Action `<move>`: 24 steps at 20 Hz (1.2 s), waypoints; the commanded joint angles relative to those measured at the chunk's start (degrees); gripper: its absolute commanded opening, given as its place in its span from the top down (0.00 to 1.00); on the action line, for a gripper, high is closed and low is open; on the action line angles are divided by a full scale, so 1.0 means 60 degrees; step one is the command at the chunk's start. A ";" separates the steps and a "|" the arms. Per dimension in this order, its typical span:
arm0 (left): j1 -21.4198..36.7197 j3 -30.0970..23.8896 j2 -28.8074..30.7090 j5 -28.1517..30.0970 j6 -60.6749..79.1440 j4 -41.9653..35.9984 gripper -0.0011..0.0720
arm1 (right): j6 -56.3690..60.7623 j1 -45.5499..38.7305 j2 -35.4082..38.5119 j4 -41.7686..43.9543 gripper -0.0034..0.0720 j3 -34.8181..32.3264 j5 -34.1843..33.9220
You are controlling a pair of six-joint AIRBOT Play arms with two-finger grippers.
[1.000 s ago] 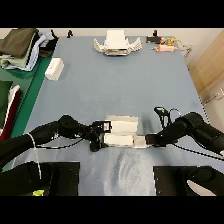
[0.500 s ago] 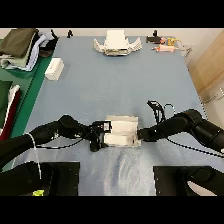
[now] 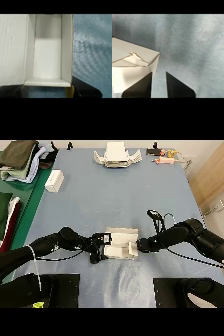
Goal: Fold the box.
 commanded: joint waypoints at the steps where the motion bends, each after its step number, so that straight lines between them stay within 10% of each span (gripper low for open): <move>1: 0.0000 0.0004 -0.0004 0.0004 0.0000 0.0004 0.34 | 0.0007 0.0000 0.0004 -0.0131 0.61 0.0011 -0.0346; 18: 0.0000 0.0004 -0.0004 0.0004 0.0000 0.0004 0.34 | -0.0080 0.0353 -0.0317 0.0929 0.39 0.0095 0.0138; 24: 0.0000 0.0004 -0.0004 0.0004 0.0000 0.0004 0.34 | 0.3100 0.2346 -0.1319 -0.2703 0.43 0.1588 -0.0739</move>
